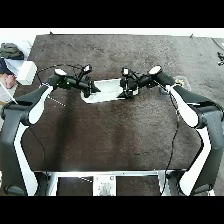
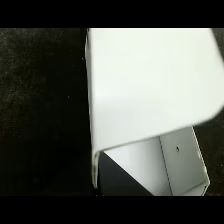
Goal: Fold the box and place the chain.
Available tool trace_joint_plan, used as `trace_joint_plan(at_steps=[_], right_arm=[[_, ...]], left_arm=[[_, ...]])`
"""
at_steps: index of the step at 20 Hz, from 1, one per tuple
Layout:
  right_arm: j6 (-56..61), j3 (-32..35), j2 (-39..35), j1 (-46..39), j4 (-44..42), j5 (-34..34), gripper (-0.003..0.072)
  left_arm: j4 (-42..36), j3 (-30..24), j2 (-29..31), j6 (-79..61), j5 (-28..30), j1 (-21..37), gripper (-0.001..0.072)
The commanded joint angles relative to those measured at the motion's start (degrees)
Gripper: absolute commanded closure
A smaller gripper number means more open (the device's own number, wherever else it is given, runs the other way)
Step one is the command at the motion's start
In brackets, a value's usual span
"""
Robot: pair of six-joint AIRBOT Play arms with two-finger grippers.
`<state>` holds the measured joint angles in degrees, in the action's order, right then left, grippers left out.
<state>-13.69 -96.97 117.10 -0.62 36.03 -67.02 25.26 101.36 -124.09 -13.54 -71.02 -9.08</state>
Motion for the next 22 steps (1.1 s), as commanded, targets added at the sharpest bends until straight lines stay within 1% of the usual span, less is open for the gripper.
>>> trace_joint_plan(at_steps=[1, 19, 20, 21, 22], right_arm=[[-0.04, -0.04, 0.31, 0.42, -0.28, -1.03, 0.0096], [-0.94, -0.04, 2.49, 0.81, -1.81, -1.01, 0.0099], [-0.94, -0.04, 2.49, 0.81, -1.79, -1.2, 0.0104], [-0.94, -0.04, 2.51, 0.85, -1.81, -1.2, 0.0132], [-1.18, -0.04, 2.51, 0.94, -1.81, -1.25, 0.0132]], left_arm=[[-0.02, 0.0, -0.02, 0.02, 0.11, -0.04, 0.0698], [-0.02, 0.0, -0.02, 0.02, 0.11, -0.04, 0.0698], [-0.02, 0.0, -0.02, 0.02, 0.11, -0.04, 0.0698], [-0.02, 0.0, -0.02, 0.02, 0.11, -0.04, 0.0698], [-0.02, 0.0, -0.02, 0.02, 0.11, -0.04, 0.0698]])
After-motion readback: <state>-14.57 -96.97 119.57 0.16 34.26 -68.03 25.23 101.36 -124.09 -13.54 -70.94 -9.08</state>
